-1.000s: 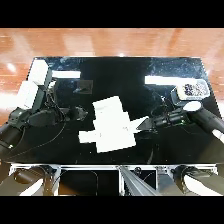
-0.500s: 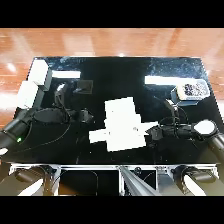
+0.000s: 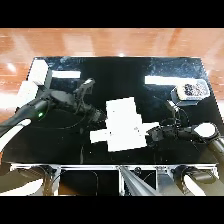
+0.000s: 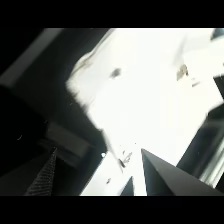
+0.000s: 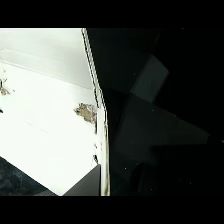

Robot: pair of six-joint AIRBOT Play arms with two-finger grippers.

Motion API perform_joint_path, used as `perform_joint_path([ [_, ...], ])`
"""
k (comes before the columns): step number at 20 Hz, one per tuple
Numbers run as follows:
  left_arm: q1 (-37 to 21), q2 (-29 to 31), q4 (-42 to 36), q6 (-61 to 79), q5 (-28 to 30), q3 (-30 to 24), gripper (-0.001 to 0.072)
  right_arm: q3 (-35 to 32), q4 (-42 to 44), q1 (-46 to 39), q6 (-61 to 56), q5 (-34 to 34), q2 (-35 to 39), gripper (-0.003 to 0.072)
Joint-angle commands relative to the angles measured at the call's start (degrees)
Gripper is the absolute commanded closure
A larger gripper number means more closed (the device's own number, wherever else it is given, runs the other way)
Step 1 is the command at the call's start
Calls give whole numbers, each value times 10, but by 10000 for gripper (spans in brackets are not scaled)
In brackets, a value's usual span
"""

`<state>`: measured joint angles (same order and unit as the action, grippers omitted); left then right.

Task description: Fold the box and place the chain.

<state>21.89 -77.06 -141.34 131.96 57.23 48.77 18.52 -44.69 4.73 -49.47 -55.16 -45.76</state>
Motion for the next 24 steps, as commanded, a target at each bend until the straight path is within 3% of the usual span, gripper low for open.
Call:
perform_joint_path([
  [1, 2, -84, -17, 77, 94, 49, 101, 0, 0, 0, 0, -2, 0, 648],
  [3, 3, -119, -27, 78, 128, 65, 101, 0, -2, 0, -1, -5, 0, 648],
  [7, 9, -148, -66, 120, 130, 72, 101, 0, -2, 0, -7, -8, 0, 648],
  [17, 38, -150, -76, 160, 50, 73, 109, 0, -21, 0, -23, -12, 0, 649],
  [23, 44, -154, -75, 162, 90, 81, 110, 0, -25, 0, -28, -16, 0, 649],
  [24, 44, -159, -73, 162, 101, 83, 139, 0, -25, 0, -28, -16, 0, 649],
])
